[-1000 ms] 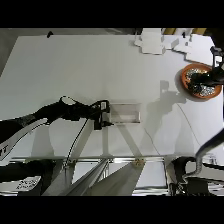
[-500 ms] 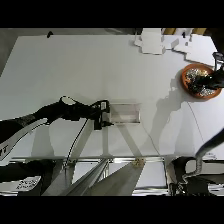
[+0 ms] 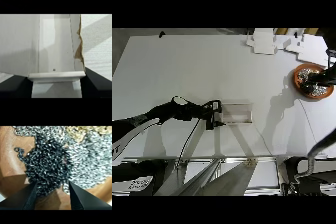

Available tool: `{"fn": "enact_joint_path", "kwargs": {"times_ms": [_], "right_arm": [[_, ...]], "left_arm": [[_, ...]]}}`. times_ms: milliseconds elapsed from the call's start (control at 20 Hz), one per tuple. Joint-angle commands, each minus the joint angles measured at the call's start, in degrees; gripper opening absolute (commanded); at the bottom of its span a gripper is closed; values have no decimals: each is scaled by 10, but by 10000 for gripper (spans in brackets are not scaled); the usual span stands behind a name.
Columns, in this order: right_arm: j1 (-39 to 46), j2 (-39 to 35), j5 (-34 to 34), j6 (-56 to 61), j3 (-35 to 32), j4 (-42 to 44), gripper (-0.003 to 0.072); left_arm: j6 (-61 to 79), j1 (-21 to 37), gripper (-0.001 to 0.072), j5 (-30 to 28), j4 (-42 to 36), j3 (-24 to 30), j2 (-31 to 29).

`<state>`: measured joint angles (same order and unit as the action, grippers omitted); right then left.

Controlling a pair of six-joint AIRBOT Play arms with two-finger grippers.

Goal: Fold the box and place the chain.

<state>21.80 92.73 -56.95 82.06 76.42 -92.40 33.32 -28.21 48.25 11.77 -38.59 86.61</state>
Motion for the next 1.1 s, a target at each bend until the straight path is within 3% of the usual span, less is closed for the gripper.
{"fn": "enact_joint_path", "kwargs": {"times_ms": [0, 150, 500, 700, 1050], "right_arm": [[0, 14, 2, -1, 2, 14, 397], [0, 16, 7, -14, 2, 14, 313], [0, 42, 14, -14, 2, 18, 279], [0, 41, 11, -14, 2, 26, 17], [-4, -45, -67, -28, 2, 38, 16]], "left_arm": [[0, 0, 343, 0, 0, 0, 0], [0, 0, 343, 0, 0, 0, 0], [0, 0, 343, 0, 0, 0, 0], [0, 0, 343, 0, 0, 0, 0], [0, 0, 343, 0, 0, 0, 0]]}}
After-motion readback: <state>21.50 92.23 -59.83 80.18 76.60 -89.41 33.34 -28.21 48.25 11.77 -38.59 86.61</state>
